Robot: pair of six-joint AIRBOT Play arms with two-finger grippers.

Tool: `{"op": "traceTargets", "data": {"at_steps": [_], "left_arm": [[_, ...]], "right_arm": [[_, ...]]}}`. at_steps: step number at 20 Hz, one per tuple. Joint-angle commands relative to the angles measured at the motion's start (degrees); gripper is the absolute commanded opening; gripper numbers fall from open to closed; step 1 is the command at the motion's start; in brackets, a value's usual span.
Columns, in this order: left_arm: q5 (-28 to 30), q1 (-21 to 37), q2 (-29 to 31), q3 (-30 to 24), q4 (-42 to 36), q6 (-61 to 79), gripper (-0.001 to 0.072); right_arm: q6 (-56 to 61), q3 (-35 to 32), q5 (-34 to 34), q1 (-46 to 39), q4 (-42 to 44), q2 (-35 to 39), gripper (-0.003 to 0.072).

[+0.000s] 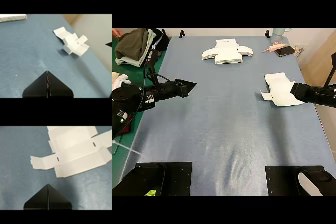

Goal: Fold the box.

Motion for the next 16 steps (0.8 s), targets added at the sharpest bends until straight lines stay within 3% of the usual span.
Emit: {"op": "traceTargets", "data": {"at_steps": [1, 8, 9, 10, 13, 15, 16], "left_arm": [[-2.75, 0.09, -2.38, 2.10, -0.59, -1.77, 0.0017], [-2.05, -0.11, -2.45, 2.10, -4.57, -1.73, 0.0018], [-1.90, -0.11, -2.45, 2.10, -4.59, -1.73, 0.0017], [-1.62, -0.11, -2.45, 2.10, -4.57, -1.73, 0.0018], [-1.64, -0.11, -2.45, 2.10, -4.57, -1.70, 0.0036], [-0.79, -0.13, -2.45, 2.10, -4.61, -1.77, 0.0663], [-0.57, -0.11, -2.45, 2.10, -4.79, -1.77, 0.0672]], "right_arm": [[-0.85, 1.57, 3.76, 0.00, 0.83, -1.79, 0.0004], [1.84, 1.53, 5.11, 0.00, 2.21, -1.90, 0.0021], [1.84, 1.55, 5.01, -0.04, 2.05, -1.92, 0.0311], [1.79, 1.79, 4.96, -0.04, 1.03, -1.92, 0.0461], [1.81, 3.87, 4.81, -0.04, -5.64, -2.10, 0.0461], [1.81, 7.37, 6.29, -1.64, -10.45, -4.24, 0.0461], [1.81, 9.94, 8.55, -4.15, -10.75, -6.36, 0.0462]]}}
